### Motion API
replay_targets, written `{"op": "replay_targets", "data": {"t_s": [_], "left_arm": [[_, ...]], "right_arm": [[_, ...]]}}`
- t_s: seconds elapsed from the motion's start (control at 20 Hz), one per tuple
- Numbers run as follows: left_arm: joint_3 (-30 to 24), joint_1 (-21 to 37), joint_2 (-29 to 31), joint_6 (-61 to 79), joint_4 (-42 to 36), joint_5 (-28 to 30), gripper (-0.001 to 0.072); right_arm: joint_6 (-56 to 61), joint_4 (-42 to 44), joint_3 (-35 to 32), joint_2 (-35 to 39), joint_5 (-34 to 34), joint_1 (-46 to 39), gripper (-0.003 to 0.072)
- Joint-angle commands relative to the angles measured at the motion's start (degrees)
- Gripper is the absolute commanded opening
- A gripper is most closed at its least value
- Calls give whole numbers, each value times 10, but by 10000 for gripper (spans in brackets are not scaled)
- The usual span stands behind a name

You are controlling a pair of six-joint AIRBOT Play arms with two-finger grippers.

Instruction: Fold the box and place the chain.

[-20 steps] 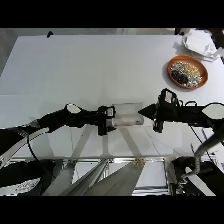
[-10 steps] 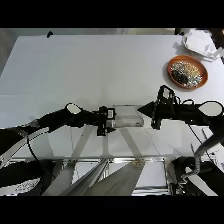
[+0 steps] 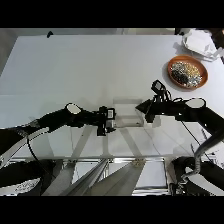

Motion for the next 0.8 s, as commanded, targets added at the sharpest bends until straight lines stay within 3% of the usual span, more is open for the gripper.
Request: {"op": "replay_targets", "data": {"t_s": [0.0, 0.4, 0.75], "left_arm": [[0, 0, 0, 0, 0, 0, 86], [0, 0, 0, 0, 0, 0, 86], [0, 0, 0, 0, 0, 0, 86]], "right_arm": [[12, -2, 0, -36, -4, 1, 13], [19, 16, 1, -24, 25, 0, 13], [19, 27, 1, 102, 98, 0, 13]]}}
